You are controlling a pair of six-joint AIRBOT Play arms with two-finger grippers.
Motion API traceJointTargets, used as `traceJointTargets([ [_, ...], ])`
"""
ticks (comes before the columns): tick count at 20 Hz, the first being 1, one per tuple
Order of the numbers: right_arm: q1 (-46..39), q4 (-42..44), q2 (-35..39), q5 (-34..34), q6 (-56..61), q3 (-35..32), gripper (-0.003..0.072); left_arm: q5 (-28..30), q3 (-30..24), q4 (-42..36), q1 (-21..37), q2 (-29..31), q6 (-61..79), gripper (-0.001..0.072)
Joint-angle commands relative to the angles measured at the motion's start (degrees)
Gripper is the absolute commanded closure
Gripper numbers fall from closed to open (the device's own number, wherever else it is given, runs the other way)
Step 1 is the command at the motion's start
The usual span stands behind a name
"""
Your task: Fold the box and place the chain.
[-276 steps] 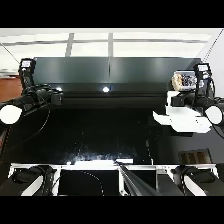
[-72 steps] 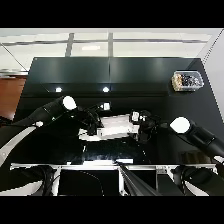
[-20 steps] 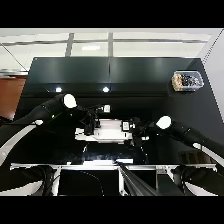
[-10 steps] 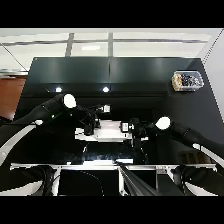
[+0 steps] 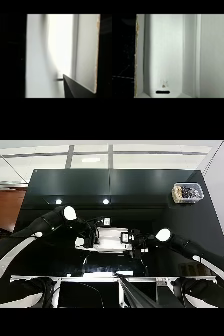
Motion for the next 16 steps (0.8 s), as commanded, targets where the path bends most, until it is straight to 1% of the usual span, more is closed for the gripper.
traceJointTargets([
  [1, 0.0, -0.1, 0.0, 0.0, 0.0, 0.0, 0.0210, -2.2, 0.1, 6.9, 0.0, 2.1, -8.7, 0.0220],
  [2, 0.0, -0.1, 0.0, 0.0, 0.0, 0.0, 0.0210, -2.6, 0.0, 9.4, 0.2, 3.3, -12.3, 0.0180],
  [4, 0.0, -0.1, 0.0, 0.0, -0.1, 0.0, 0.0210, -3.7, 0.0, 11.9, 1.0, 6.3, -17.6, 0.0180],
  [7, 0.0, -0.1, 0.0, 0.1, -0.7, 0.0, 0.0210, -6.6, -0.2, 11.9, 3.5, 11.1, -25.9, 0.0190],
  [8, 0.0, -0.1, 0.0, 0.0, -0.7, 0.0, 0.0210, -7.9, -0.2, 11.8, 4.3, 12.6, -29.7, 0.0291],
  [9, 0.0, -0.1, 0.0, 0.0, -0.7, 0.0, 0.0210, -10.0, -0.2, 11.8, 5.0, 13.8, -32.6, 0.0520],
  [10, 0.0, -0.1, 0.0, 0.0, -0.7, 0.0, 0.0209, -13.5, -0.2, 11.0, 5.4, 14.9, -33.9, 0.0681],
  [11, 0.0, -0.1, 0.0, 0.0, -0.7, 0.0, 0.0209, -16.4, -0.7, 9.3, 5.5, 15.9, -35.3, 0.0681],
  [12, 0.0, -0.1, 0.0, 0.0, -0.7, 0.0, 0.0210, -17.8, -1.9, 6.9, 5.4, 17.1, -36.2, 0.0682],
  [13, 0.0, -0.1, 0.0, 0.0, -0.7, 0.0, 0.0210, -17.7, -3.9, 3.7, 5.2, 18.7, -36.3, 0.0682],
  [14, 0.0, -0.1, 0.0, 0.0, -0.7, 0.0, 0.0209, -16.3, -6.4, -0.8, 5.2, 20.3, -36.3, 0.0682],
  [15, 0.0, -0.1, 0.0, 0.0, -0.7, 0.0, 0.0209, -13.2, -9.3, -6.4, 5.2, 21.8, -36.3, 0.0682],
  [16, 0.0, -0.1, 0.0, 0.0, -0.7, 0.0, 0.0210, -8.5, -12.8, -14.1, 5.2, 23.0, -34.9, 0.0681],
])
